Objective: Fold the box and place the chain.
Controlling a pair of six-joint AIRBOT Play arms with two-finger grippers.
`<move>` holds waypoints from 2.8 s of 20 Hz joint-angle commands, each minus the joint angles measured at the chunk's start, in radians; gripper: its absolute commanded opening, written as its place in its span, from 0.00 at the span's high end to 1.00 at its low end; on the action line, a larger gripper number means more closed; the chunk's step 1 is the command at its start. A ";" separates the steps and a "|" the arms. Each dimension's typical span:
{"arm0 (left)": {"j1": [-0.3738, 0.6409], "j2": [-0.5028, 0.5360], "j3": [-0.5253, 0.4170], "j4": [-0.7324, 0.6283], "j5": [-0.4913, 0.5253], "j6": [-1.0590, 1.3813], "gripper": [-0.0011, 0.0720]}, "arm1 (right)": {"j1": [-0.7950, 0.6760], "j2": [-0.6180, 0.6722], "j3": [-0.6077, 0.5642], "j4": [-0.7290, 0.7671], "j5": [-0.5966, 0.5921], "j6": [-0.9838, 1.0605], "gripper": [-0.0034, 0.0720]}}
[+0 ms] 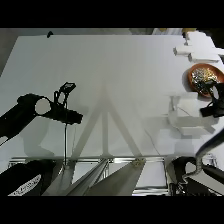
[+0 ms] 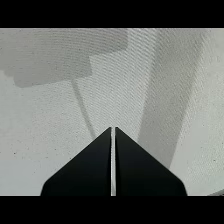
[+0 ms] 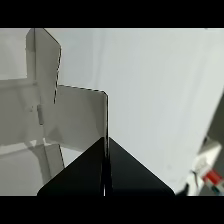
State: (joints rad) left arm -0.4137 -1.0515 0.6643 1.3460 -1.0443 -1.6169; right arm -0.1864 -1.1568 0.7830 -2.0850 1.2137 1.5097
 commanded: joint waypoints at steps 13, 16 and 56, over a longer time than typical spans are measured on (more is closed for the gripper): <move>0.001 0.000 0.000 0.008 0.076 0.002 0.94 | 0.491 0.463 -0.297 0.672 -0.279 0.084 0.94; 0.003 -0.008 -0.001 -0.106 0.151 0.214 0.65 | 0.525 0.463 -0.299 0.676 -0.281 0.091 0.94; -0.177 -0.481 0.228 -0.804 0.111 1.565 0.98 | 0.544 0.496 -0.172 0.695 -0.180 0.026 0.56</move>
State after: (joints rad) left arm -0.5491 -1.5436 0.8814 0.5053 -0.9943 -0.1257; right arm 0.3576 -0.6785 0.5735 -1.3560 0.9962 1.5436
